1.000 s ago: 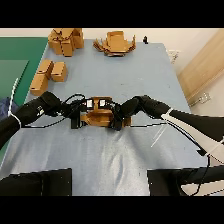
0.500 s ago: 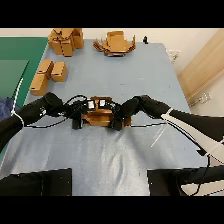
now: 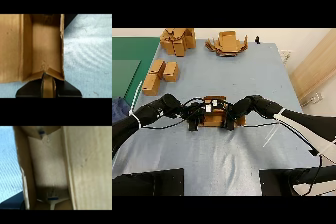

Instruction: Fold the box.

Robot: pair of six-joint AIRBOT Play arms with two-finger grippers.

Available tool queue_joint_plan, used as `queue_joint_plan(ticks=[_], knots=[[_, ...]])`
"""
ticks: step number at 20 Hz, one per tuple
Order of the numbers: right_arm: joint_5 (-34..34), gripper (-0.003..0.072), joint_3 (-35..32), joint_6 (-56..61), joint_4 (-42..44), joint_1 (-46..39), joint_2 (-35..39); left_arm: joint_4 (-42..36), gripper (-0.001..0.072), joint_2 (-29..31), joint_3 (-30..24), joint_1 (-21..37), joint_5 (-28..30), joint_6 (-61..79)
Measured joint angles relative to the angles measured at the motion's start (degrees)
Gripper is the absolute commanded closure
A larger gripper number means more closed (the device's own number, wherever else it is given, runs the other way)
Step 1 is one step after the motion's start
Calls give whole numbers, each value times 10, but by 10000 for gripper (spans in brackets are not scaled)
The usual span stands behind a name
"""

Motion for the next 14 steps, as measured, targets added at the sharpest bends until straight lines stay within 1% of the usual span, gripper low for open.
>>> queue_joint_plan(ticks=[12,13,14], knots=[[0,74,0,0,-1,0,0,-12,537,0,0,-6,1,-4],[0,74,0,1,-3,0,0,-9,474,0,0,-5,1,-6],[0,74,0,1,-4,0,0,-4,245,0,0,-4,1,-11]])
